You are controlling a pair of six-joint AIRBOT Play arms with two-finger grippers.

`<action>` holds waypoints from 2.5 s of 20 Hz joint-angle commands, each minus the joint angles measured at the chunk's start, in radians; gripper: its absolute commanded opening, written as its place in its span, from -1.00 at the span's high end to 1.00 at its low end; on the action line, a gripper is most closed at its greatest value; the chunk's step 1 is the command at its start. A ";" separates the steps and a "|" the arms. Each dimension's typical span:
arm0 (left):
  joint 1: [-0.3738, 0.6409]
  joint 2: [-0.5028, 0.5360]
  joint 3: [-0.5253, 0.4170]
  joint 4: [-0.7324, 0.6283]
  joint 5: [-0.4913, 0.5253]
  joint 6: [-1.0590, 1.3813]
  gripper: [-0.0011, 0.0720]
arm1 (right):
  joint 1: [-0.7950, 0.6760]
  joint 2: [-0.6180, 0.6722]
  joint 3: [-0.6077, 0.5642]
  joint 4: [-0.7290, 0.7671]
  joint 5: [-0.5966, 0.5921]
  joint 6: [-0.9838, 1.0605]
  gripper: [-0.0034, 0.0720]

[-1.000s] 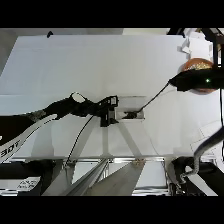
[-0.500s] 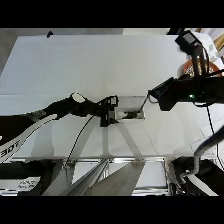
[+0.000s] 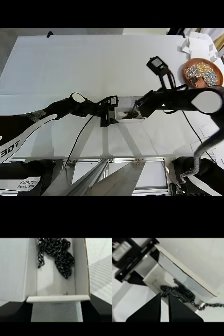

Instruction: Fold the box and place the chain.

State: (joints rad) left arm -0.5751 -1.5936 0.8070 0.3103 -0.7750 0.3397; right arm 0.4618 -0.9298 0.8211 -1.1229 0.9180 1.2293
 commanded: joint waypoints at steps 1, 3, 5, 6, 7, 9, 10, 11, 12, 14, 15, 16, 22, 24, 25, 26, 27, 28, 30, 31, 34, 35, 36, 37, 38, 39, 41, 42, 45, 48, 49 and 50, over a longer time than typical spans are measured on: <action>0.000 0.000 0.000 0.000 0.000 0.000 0.74 | 0.013 -0.122 -0.057 0.005 -0.081 0.000 0.87; 0.000 0.000 0.000 0.000 0.000 0.000 0.74 | 0.041 -0.200 -0.057 0.005 -0.097 0.000 0.87; 0.000 0.000 0.000 0.000 0.000 0.000 0.74 | 0.081 -0.260 -0.057 0.005 -0.129 0.000 0.87; 0.000 0.000 0.000 0.000 0.000 0.000 0.74 | 0.099 -0.281 -0.057 0.005 -0.142 0.000 0.87; 0.000 0.000 0.000 0.000 0.000 0.000 0.74 | 0.115 -0.296 -0.057 0.002 -0.153 0.000 0.87; 0.000 0.000 0.000 0.000 0.000 0.000 0.74 | 0.134 -0.304 -0.057 -0.003 -0.164 0.000 0.87; 0.000 0.000 0.000 0.000 0.000 0.000 0.74 | 0.135 -0.303 -0.057 -0.003 -0.171 0.000 0.86; 0.000 0.000 0.000 0.000 0.000 0.000 0.74 | 0.134 -0.302 -0.057 -0.005 -0.172 0.000 0.78; 0.000 0.000 0.000 0.000 0.000 0.000 0.74 | 0.134 -0.300 -0.056 -0.007 -0.169 0.000 0.58; 0.000 0.000 0.000 0.000 0.000 0.000 0.74 | 0.131 -0.277 -0.056 -0.007 -0.141 0.000 0.30; 0.000 0.000 0.000 0.000 0.000 0.000 0.74 | 0.119 -0.253 -0.056 -0.005 -0.126 0.004 0.29; 0.000 0.000 0.000 0.000 0.000 0.000 0.74 | 0.096 -0.219 -0.056 -0.005 -0.110 0.004 0.29; 0.000 0.000 0.000 0.000 0.000 0.000 0.74 | -0.167 0.047 -0.056 -0.006 -0.001 0.004 0.33; 0.000 0.000 0.000 0.000 0.000 0.000 0.74 | -0.312 0.065 -0.056 -0.010 0.032 0.003 0.33; 0.000 0.000 0.000 0.000 0.000 0.000 0.74 | -0.380 0.055 -0.056 -0.035 0.042 0.009 0.33; 0.000 0.000 0.000 0.000 0.000 0.000 0.74 | -0.434 0.040 -0.056 -0.066 0.036 0.034 0.32; 0.000 0.000 0.000 0.000 0.000 0.000 0.74 | -0.480 0.018 -0.056 -0.101 0.018 0.049 0.30; 0.000 0.000 0.000 0.000 0.000 0.000 0.74 | -0.511 -0.008 -0.056 -0.132 -0.006 0.053 0.29; 0.000 0.000 0.000 0.000 0.000 0.000 0.74 | -0.539 -0.081 -0.055 -0.172 -0.055 0.057 0.20; 0.000 0.000 0.000 0.000 0.000 0.000 0.74 | -0.538 -0.129 -0.049 -0.190 -0.064 0.058 0.07; 0.000 0.000 0.000 0.000 0.000 0.000 0.74 | -0.516 -0.264 -0.006 -0.208 -0.065 0.058 0.00; 0.000 0.000 0.000 0.000 0.000 0.000 0.74 | -0.504 -0.300 0.014 -0.228 -0.068 0.058 0.00; 0.000 0.000 0.000 0.000 0.000 0.000 0.74 | -0.489 -0.338 0.039 -0.260 -0.066 0.078 0.00; 0.000 0.000 0.000 0.000 0.000 0.000 0.74 | -0.475 -0.372 0.061 -0.295 -0.061 0.101 0.00; 0.000 0.000 0.000 0.000 0.000 0.000 0.74 | -0.461 -0.406 0.082 -0.331 -0.050 0.124 0.00; 0.000 0.000 0.000 0.000 0.000 0.000 0.74 | -0.449 -0.436 0.098 -0.355 -0.035 0.135 0.00; 0.000 0.000 0.000 0.000 0.000 0.000 0.74 | -0.430 -0.481 0.105 -0.381 -0.038 0.135 0.00; 0.000 0.000 0.000 0.000 0.000 0.000 0.74 | -0.423 -0.496 0.105 -0.387 -0.048 0.135 0.00; 0.000 0.000 0.000 0.000 0.000 0.000 0.74 | -0.413 -0.518 0.105 -0.388 -0.088 0.138 0.01; 0.000 0.000 0.000 0.000 0.000 0.000 0.74 | -0.413 -0.520 0.105 -0.388 -0.105 0.170 0.01; 0.000 0.000 0.000 0.000 0.000 0.000 0.74 | -0.413 -0.522 0.105 -0.388 -0.103 0.170 0.01; 0.000 0.000 0.000 0.000 0.000 0.000 0.74 | -0.413 -0.525 0.105 -0.388 -0.101 0.170 0.07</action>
State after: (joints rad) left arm -0.5751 -1.5936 0.8070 0.3103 -0.7750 0.3397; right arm 0.0452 -1.4433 0.9245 -1.5047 0.8268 1.3857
